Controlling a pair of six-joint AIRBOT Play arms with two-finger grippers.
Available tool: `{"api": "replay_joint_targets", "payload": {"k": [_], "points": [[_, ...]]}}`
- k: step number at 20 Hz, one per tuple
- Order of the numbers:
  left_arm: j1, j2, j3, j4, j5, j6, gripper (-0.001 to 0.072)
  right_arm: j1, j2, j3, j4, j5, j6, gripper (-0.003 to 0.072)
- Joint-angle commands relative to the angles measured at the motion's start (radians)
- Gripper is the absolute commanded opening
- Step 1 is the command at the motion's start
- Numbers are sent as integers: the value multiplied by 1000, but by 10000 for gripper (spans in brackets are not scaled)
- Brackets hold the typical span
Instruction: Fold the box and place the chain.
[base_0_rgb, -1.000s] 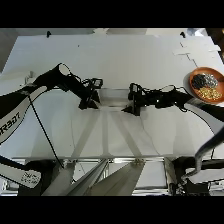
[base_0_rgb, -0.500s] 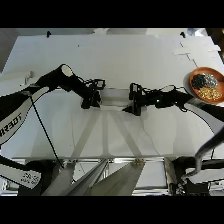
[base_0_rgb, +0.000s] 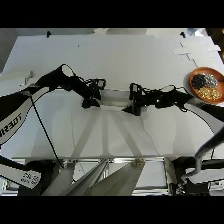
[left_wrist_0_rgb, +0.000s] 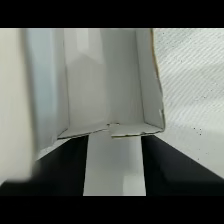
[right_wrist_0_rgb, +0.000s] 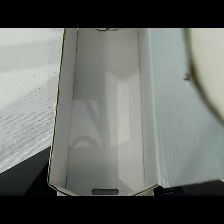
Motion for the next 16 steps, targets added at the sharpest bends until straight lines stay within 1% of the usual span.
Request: {"api": "replay_joint_targets", "payload": {"k": [1,4,5,6,8,9,10,13,16], "points": [[2,3,0,10,-3,1,388,0,0,1,0,-2,0,521],[3,12,0,45,0,5,386,0,0,1,0,-3,0,521],[3,13,0,42,0,5,367,0,0,1,0,-2,0,521],[3,13,0,42,2,13,316,0,0,1,0,-2,0,521],[0,13,0,37,5,56,304,0,0,1,1,-2,0,521],[0,13,0,27,10,59,238,0,0,1,0,-2,0,521],[0,13,0,18,15,60,207,0,0,1,0,-2,0,521],[0,13,0,-13,15,60,205,0,0,1,0,-2,0,521],[0,12,0,-82,16,60,192,0,0,1,0,-3,0,521]]}}
